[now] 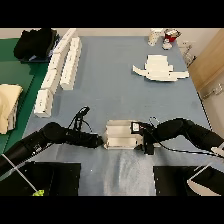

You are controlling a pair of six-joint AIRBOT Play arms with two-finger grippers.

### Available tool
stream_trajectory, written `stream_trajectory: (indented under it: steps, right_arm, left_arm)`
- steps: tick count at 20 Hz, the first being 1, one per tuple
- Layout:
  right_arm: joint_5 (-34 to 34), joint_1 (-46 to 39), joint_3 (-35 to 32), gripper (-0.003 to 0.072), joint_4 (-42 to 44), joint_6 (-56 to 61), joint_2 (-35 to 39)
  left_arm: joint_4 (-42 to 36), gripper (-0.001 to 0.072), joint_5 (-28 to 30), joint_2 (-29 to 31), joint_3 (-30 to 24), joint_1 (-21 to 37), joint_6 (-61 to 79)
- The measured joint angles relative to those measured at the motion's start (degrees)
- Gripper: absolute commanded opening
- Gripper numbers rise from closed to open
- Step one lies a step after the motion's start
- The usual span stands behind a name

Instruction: Fold the box.

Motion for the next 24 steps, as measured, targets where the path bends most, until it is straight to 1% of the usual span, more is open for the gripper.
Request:
stream_trajectory:
  steps: [1,2,5,10,13,16,19,21,24]
  right_arm:
    - [-0.02,0.0,0.0,0.0384,0.02,0.0,0.0]
    - [0.0,0.0,0.0,0.0384,0.02,0.0,0.0]
    - [0.0,0.0,0.0,0.0384,0.0,0.0,0.0]
    - [0.0,0.0,0.0,0.0384,0.0,0.0,0.0]
    - [-0.02,0.0,0.0,0.0384,0.02,0.0,0.0]
    - [-0.02,0.0,0.0,0.0384,0.02,0.0,0.0]
    - [-0.02,0.0,0.0,0.0384,0.0,0.0,0.0]
    - [-0.02,0.0,0.0,0.0384,0.02,0.0,0.0]
    - [0.0,0.0,0.0,0.0384,0.02,0.0,0.0]
  left_arm:
    - [0.0,0.0238,-0.04,-0.04,0.35,-0.13,-0.31]
    - [0.0,0.0249,-0.35,-0.04,0.74,-0.11,-0.61]
    - [0.74,0.0242,-1.86,-0.11,2.36,-0.22,-1.33]
    - [5.2,0.0243,-5.03,-0.15,4.7,-0.33,-5.31]
    - [4.24,0.0257,-5.2,-0.72,5.22,-0.42,-6.14]
    - [2.38,0.0254,-4.48,-1.49,5.4,-0.55,-6.32]
    - [2.67,0.0254,-3.76,-2.29,6.03,-2.21,-8.59]
    - [5.6,0.0254,-3.19,-3.17,7.08,-4.35,-12.72]
    - [13.75,0.0254,-2.75,-5.42,10.14,-8.74,-23.08]
